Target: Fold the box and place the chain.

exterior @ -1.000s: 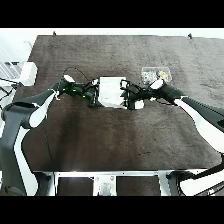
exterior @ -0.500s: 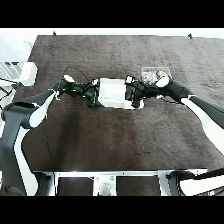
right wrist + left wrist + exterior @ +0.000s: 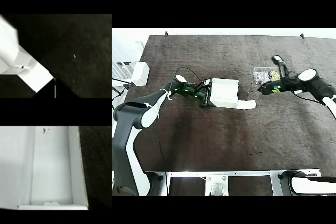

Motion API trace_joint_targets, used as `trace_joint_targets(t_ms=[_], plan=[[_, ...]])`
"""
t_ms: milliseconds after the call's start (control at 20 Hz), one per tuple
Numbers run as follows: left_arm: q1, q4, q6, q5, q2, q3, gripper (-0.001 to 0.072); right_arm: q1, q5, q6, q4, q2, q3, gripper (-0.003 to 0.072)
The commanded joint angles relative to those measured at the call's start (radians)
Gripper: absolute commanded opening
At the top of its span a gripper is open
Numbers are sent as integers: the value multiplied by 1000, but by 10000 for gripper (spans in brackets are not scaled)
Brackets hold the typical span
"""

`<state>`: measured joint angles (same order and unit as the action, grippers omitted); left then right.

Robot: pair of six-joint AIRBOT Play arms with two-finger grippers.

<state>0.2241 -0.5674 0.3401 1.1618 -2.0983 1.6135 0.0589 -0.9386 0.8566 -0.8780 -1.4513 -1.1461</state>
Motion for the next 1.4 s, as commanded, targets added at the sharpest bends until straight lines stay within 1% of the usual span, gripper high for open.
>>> trace_joint_targets(t_ms=[0, 150, 300, 500, 600, 750, 950, 1150, 1200, 1250, 1300, 1350], plan=[[0, 0, 0, 0, -1, 0, 232, 96, -37, 267, 13, 0, 68, 7], [1, 0, 0, 0, -1, 0, 232, 111, -36, 300, 32, -53, 106, 7], [1, 0, 0, 0, -1, 0, 232, 100, -35, 291, 120, -130, 112, 7], [1, 0, 0, 0, -1, 0, 232, 43, -28, 287, 132, -209, 111, 7], [1, 0, 0, 0, -1, 0, 232, 3, -20, 255, 182, -228, 111, 7], [0, 0, 0, -1, -1, 0, 232, -66, -20, 178, 306, -231, 105, 7], [1, 0, 0, 0, -1, 0, 232, -117, -20, 175, 321, -215, 78, 7], [1, 0, 0, 0, -1, 0, 232, -127, 5, 175, 321, -147, 78, 9], [0, 0, 0, 0, -1, 0, 232, -127, 5, 179, 322, -133, 78, 45], [1, 0, 0, 0, -1, 0, 232, -130, 3, 184, 326, -126, 78, 225], [0, 0, 0, -1, -1, 0, 232, -135, 2, 187, 334, -126, 78, 297], [1, 0, 0, 0, -1, 0, 231, -143, 3, 187, 337, -127, 78, 298]])
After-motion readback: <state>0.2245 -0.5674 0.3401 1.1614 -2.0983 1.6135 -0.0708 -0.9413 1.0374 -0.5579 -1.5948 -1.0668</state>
